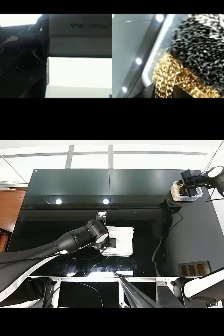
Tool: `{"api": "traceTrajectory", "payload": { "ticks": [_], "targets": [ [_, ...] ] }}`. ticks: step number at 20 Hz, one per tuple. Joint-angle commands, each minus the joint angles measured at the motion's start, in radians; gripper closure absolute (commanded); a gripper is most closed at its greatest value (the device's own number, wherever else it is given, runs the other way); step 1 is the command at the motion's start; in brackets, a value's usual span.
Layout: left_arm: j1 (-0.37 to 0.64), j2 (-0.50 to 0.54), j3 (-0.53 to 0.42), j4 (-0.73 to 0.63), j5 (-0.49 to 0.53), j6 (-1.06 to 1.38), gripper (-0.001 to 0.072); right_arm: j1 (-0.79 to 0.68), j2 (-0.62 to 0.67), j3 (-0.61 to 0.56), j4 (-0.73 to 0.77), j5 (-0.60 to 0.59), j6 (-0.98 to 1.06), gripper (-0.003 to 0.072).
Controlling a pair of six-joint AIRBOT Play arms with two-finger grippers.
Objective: Fold the box and place the chain.
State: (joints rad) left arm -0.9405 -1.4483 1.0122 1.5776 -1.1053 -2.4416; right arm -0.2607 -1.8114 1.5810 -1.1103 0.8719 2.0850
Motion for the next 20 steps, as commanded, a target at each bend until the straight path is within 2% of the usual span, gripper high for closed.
{"api": "traceTrajectory", "payload": {
  "ticks": [1,8,14,17,20],
  "targets": [
    [0.0,0.0,0.0,0.0,0.0,0.0,0.0682,-0.019,0.076,0.003,0.031,0.037,-0.125,0.0639],
    [0.001,0.0,0.0,0.0,0.001,0.0,0.0682,-0.048,0.373,0.003,0.044,0.157,-0.448,0.0643],
    [0.0,0.0,0.0,0.0,0.001,0.0,0.0682,-0.036,0.647,-0.008,0.063,0.309,-0.582,0.0644],
    [0.0,0.0,0.0,0.0,0.0,0.0,0.0682,-0.004,0.787,-0.086,0.063,0.322,-0.597,0.0644],
    [0.0,0.0,0.0,0.0,0.0,0.0,0.0682,0.064,0.929,-0.212,0.062,0.365,-0.598,0.0645]
  ]
}}
